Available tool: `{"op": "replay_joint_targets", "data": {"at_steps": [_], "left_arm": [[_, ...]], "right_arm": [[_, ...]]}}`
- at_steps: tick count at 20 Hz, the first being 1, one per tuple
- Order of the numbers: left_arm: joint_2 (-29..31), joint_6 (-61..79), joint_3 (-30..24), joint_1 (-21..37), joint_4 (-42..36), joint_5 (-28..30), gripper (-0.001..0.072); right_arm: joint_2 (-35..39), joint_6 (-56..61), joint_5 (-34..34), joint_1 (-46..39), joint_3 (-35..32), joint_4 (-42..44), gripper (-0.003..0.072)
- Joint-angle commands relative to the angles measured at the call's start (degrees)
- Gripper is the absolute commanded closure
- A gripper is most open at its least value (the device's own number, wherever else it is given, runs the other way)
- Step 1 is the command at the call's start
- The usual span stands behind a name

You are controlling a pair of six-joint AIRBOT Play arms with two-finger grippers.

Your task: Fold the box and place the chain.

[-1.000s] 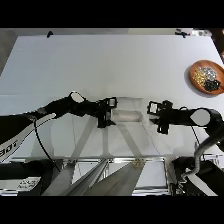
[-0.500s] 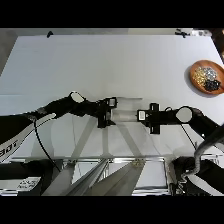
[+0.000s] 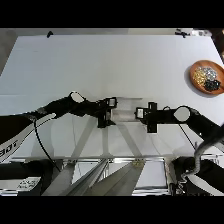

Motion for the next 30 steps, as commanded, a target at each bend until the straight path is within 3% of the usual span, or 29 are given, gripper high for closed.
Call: {"op": "replay_joint_targets", "data": {"at_steps": [1,4,9,11,14,16,20,21,24,26,30], "left_arm": [[0.02,0.0,0.0,-0.02,-0.04,0.02,0.0434],[0.02,0.0,0.0,-0.02,-0.04,0.02,0.0434],[0.02,0.0,0.0,-0.02,-0.04,0.0,0.0434],[0.02,-0.02,0.0,-0.02,-0.04,0.02,0.0434],[0.02,-0.02,0.0,-0.02,-0.04,0.02,0.0434],[0.02,-0.02,0.0,-0.02,-0.04,0.02,0.0434],[0.02,-0.02,0.0,-0.02,-0.04,0.02,0.0434],[0.02,-0.02,0.0,-0.02,-0.04,0.02,0.0434],[0.02,-0.02,0.0,-0.02,-0.04,0.02,0.0433],[0.02,-0.02,0.0,-0.02,-0.04,0.02,0.0433],[0.02,-0.02,0.0,0.0,-0.04,0.0,0.0433]], "right_arm": [[-0.37,-0.17,-1.07,2.14,0.0,1.7,0.053],[-1.6,-0.13,-2.16,3.02,0.0,1.77,0.0483],[-1.7,-0.13,-3.67,3.02,0.0,2.82,0.0477],[-1.7,-0.13,-5.27,3.02,0.0,3.8,0.0294],[-1.92,-0.13,-5.99,3.02,0.02,3.82,0.0244],[-2.38,-0.13,-6.01,3.02,0.0,3.82,0.0046],[-2.56,0.07,-7.17,3.02,0.02,3.82,0.004],[-1.86,0.7,-7.56,2.95,0.02,3.78,0.0114],[3.04,1.66,-7.41,2.95,0.02,3.06,0.0515],[7.34,4.15,-6.99,2.95,0.02,0.63,0.0655],[16.83,18.43,-2.84,2.95,0.02,-7.48,0.068]]}}
